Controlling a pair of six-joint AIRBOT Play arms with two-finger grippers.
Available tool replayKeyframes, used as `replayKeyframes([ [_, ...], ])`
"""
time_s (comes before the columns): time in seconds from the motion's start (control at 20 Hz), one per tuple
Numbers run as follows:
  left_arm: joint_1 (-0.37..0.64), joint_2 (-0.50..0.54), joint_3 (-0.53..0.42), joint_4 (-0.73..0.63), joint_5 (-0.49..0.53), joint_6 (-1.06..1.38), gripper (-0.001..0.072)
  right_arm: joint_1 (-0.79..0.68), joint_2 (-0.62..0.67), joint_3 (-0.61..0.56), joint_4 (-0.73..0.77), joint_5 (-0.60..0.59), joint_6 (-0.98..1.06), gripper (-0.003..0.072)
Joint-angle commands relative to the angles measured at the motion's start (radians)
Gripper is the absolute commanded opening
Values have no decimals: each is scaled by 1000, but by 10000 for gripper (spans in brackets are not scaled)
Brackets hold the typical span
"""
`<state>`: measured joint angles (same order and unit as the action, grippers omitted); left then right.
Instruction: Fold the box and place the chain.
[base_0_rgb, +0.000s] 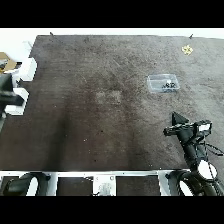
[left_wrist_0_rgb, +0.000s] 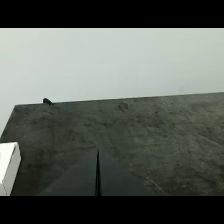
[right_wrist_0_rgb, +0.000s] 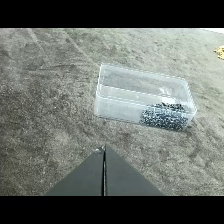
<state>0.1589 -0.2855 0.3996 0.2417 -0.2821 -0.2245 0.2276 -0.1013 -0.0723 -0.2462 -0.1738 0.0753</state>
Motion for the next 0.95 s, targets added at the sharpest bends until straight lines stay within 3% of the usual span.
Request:
replayKeyframes([
  [0.0, -90, 175, -222, -16, 104, 13, 4, 0, 1, 0, 0, 0, 0, -1],
  [0.1, -102, 207, -265, -18, 105, 10, 4, 0, 1, 0, 0, 0, 0, -1],
  [0.45, -102, 203, -278, -31, 141, -4, 6, 0, 1, 0, 0, 0, 0, 0],
  [0.7, -102, 127, -278, -33, 106, 23, 6, 0, 1, 0, 0, 0, 0, 0],
  [0.9, -102, 127, -278, -34, 108, 23, 7, 0, 1, 0, 0, 0, 0, 0],
])
